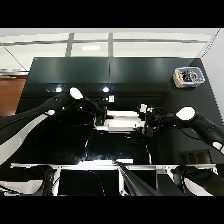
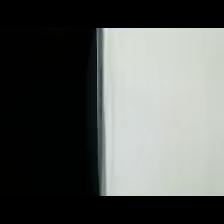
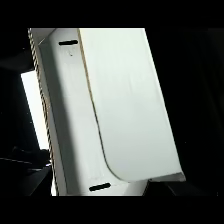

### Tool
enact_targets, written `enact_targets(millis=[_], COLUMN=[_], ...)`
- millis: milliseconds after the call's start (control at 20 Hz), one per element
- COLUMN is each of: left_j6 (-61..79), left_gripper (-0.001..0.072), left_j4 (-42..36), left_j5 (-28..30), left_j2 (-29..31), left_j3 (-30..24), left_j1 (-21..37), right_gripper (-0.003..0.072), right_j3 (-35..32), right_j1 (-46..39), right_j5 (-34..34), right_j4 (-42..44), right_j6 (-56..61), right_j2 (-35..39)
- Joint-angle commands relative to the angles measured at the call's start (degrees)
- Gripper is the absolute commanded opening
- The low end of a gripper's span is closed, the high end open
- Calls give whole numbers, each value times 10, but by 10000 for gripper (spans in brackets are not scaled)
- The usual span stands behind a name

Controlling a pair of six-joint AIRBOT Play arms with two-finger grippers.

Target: Fold the box and place the chain.

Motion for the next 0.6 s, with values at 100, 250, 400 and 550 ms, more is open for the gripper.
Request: enact_targets(millis=[100, 250, 400, 550], left_j6=[-1, -1, -1, -1], left_gripper=[21, 21, 21, 21], left_j4=[-1, -1, -1, -1], left_j5=[1, 1, 1, 1], left_j2=[0, 0, 0, 0], left_j3=[0, 0, 0, 0], left_j1=[0, 0, 0, 0], right_gripper=[711, 710, 711, 710], right_j3=[-1, -1, -1, -1], right_j1=[0, 0, 0, 0], right_j5=[9, 6, -3, -7], right_j4=[0, 0, 0, 0], right_j6=[-40, -60, -61, -64], right_j2=[-46, -65, -75, -80])
